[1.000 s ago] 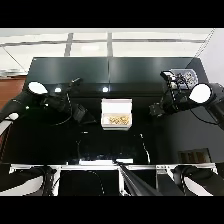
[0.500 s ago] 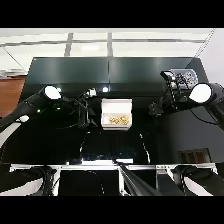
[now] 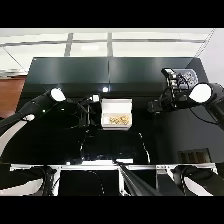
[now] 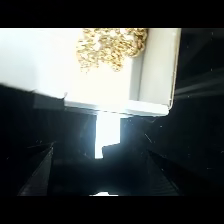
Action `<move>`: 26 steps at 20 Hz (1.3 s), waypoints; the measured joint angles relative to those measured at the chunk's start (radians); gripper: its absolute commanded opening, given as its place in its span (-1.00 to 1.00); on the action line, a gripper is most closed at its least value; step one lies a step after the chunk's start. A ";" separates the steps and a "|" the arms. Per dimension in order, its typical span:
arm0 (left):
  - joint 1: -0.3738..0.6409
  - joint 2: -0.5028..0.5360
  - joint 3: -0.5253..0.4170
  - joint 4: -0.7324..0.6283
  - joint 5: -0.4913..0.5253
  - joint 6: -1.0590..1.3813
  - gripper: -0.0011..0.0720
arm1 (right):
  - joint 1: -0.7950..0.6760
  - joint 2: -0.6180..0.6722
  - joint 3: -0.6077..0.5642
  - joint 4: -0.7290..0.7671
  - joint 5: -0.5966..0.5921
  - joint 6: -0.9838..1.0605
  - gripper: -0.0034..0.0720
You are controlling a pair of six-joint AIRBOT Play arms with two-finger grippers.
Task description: Fold the box and place the chain.
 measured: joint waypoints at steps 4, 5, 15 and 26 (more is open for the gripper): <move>-0.043 -0.013 0.000 -0.010 0.076 0.028 0.97 | 0.000 0.000 0.000 0.000 -0.020 0.000 -0.08; -0.054 -0.016 0.000 -0.027 0.102 0.030 0.97 | 0.000 0.000 0.000 0.001 -0.022 0.000 -0.08; -0.080 -0.046 0.000 -0.153 0.126 0.074 0.97 | 0.000 0.000 0.000 0.000 -0.029 0.000 -0.08; -0.090 -0.047 0.000 -0.144 0.063 0.081 0.97 | 0.000 0.000 0.000 -0.002 -0.030 0.000 -0.08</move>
